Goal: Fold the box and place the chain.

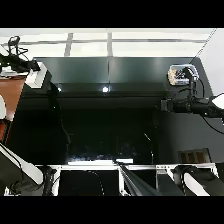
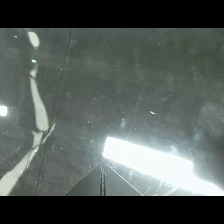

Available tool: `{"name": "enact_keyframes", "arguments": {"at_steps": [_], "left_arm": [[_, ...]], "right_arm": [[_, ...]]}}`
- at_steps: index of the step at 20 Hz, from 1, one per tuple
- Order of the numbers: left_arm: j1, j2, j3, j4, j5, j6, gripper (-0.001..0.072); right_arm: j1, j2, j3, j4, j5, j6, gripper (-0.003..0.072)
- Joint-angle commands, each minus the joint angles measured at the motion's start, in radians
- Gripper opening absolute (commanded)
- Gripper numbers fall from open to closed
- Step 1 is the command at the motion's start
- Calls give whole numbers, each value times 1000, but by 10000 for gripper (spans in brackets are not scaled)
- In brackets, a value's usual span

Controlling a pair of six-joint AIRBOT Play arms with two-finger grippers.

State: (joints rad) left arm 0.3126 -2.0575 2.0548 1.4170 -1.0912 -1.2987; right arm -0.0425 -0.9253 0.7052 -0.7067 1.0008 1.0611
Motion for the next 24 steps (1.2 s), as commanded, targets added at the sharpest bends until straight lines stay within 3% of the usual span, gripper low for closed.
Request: {"name": "enact_keyframes", "arguments": {"at_steps": [1,2,3,4,5,7,9,11,13,15,16,19,24], "left_arm": [[-2,71,72,55,-55,-77,708],[-2,126,69,54,-60,-129,702],[-2,181,54,28,-71,-191,628],[-2,244,29,-21,-106,-229,386],[-2,308,-15,-98,-140,-226,23],[-26,433,-145,-222,-151,-194,23],[-98,586,-348,-235,-87,-130,22],[-193,779,-642,-235,76,-76,23],[-278,969,-956,-220,267,-31,23],[-326,1126,-1204,-188,406,-31,24],[-328,1186,-1284,-185,438,-32,24],[-325,1296,-1407,-186,462,-32,24],[-325,1297,-1416,-214,459,-41,24]], "right_arm": [[1,0,6,-1,-47,8,17],[2,-1,18,-1,-84,8,17],[3,-1,32,-2,-121,8,17],[9,-1,50,-15,-157,8,17],[20,-7,78,-60,-170,9,17],[46,-26,127,-201,-176,33,17],[56,-32,126,-353,-220,74,17],[56,-48,106,-475,-247,92,16],[55,-60,69,-501,-263,92,17],[57,-60,63,-498,-227,91,17],[57,-60,63,-499,-222,91,17],[57,-60,63,-498,-222,91,17],[57,-60,63,-498,-222,91,17]]}}
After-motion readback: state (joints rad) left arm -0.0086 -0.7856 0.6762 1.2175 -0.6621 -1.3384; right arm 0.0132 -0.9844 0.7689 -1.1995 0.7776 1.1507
